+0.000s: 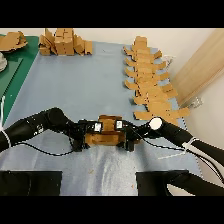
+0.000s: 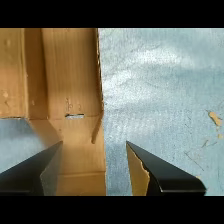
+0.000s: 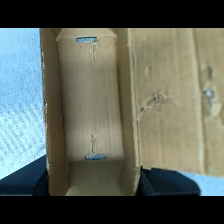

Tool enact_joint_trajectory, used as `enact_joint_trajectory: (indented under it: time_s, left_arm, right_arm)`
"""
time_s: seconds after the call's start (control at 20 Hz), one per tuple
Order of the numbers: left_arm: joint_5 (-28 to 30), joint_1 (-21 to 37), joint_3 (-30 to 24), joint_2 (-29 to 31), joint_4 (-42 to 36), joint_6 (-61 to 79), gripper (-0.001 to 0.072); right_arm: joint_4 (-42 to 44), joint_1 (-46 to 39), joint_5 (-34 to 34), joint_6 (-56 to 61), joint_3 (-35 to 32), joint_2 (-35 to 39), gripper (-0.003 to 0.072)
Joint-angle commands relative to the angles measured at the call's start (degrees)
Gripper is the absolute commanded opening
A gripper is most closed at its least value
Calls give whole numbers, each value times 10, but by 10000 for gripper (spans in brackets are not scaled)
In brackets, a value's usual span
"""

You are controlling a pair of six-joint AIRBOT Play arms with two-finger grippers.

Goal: Fold the box.

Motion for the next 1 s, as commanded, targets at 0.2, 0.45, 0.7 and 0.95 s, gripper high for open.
enact_joint_trajectory:
  time_s: [0.2, 0.45, 0.7, 0.95]
  left_arm:
    - [61, -26, 1, 0, 38, -58, 634]
    - [64, -29, 1, 1, 52, -96, 634]
    - [59, -29, 1, 1, 130, -167, 633]
    - [63, -49, 8, 1, 107, -161, 634]
  right_arm:
    - [0, 0, 0, 0, 0, 0, 498]
    - [0, 0, 0, 0, 0, 0, 498]
    - [0, 0, 0, 0, 0, 0, 498]
    - [0, 0, 0, 0, 0, 0, 498]
